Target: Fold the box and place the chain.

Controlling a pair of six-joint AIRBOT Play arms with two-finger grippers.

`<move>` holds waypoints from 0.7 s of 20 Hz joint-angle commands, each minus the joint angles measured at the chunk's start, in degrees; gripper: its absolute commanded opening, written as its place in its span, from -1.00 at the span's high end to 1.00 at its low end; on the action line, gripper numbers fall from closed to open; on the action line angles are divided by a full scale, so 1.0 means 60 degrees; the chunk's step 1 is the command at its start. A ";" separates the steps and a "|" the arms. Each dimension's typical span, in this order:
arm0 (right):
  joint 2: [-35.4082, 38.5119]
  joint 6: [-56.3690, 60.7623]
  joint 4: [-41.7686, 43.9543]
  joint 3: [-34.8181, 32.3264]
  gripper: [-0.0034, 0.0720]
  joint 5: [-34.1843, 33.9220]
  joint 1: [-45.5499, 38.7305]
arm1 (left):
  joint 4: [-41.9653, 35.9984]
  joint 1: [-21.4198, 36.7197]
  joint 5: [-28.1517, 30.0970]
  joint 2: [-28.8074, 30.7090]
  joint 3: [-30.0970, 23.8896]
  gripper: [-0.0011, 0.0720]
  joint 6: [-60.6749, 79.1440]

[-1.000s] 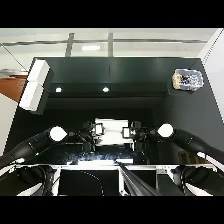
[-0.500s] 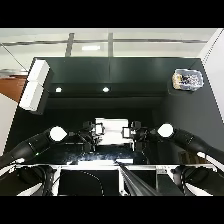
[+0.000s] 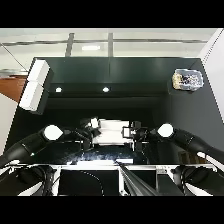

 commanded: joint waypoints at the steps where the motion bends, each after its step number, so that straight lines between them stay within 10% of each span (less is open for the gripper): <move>1: -0.0007 -0.0007 -0.0007 -0.0004 -0.31 0.0007 0.0007 | 0.0000 0.1246 -0.0878 0.0790 0.0007 0.89 -0.0962; 10: -0.0007 -0.0007 -0.0004 -0.0004 -0.31 0.0007 0.0007 | 0.1752 0.7111 -0.4047 0.2528 0.0000 0.89 -0.6579; 14: -0.0007 -0.0007 -0.0004 -0.0004 -0.31 0.0007 0.0004 | 0.2459 0.8251 -0.4889 0.2368 -0.0273 0.89 -0.9548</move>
